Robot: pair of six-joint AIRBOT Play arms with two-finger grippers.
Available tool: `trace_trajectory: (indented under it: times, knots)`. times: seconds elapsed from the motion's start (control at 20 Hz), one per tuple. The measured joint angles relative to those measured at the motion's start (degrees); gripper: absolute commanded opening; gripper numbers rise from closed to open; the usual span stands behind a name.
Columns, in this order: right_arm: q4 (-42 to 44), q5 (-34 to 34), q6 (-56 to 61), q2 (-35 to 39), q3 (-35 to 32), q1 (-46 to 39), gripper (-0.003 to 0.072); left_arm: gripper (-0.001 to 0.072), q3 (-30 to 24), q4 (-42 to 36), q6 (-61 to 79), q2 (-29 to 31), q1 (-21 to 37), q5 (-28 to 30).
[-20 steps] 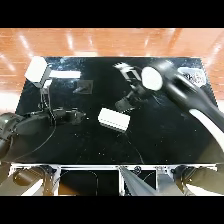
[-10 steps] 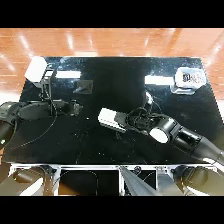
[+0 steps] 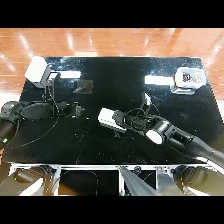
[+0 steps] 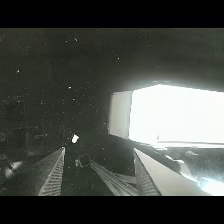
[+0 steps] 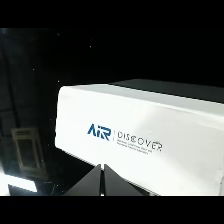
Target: Fold the box and place the chain.
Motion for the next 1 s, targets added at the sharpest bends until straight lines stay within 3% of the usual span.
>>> trace_trajectory:
  times: [1.0]
  knots:
    - [0.04,1.07,-1.51,-3.82,0.0,0.0,0.0033,0.0529,0.0,-0.04,0.0,0.0,-0.04,0.22]
